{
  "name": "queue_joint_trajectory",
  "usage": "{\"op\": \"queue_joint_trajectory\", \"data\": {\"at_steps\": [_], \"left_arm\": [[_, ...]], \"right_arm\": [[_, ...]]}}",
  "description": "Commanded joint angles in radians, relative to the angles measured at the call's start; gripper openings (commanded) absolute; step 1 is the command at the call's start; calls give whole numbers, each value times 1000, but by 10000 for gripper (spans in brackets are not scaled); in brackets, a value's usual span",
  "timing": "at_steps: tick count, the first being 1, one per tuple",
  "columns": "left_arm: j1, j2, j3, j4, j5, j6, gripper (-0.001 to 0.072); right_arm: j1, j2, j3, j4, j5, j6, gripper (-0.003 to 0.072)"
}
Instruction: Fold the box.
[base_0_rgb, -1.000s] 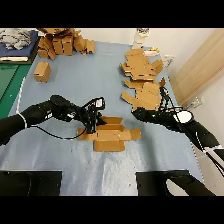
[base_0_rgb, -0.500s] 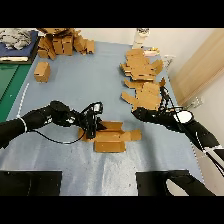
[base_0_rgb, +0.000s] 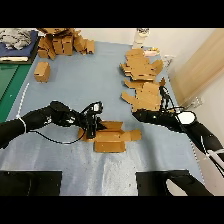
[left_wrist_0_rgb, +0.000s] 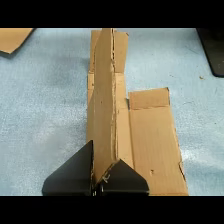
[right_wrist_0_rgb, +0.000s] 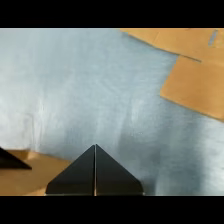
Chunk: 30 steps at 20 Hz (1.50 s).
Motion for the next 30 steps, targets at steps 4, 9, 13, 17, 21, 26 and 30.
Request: {"op": "queue_joint_trajectory", "data": {"at_steps": [4,9,13,17,21,26,30], "left_arm": [[-1,-1,-1,4,10,0,13],[-1,-1,-1,3,10,0,13],[-1,-1,-1,3,9,0,13],[-1,-1,-1,3,9,0,13],[-1,-1,-1,3,10,0,13],[-1,-1,-1,3,9,0,13],[-1,-1,-1,3,9,0,13]], "right_arm": [[140,185,-54,-217,177,10,2],[657,338,-150,-594,116,320,1],[1108,348,-175,-1127,138,698,5],[1202,252,-175,-1254,82,707,462],[1202,133,-174,-1263,43,705,464],[1201,77,-174,-1289,37,705,463],[1197,61,-174,-1424,35,705,456]]}}
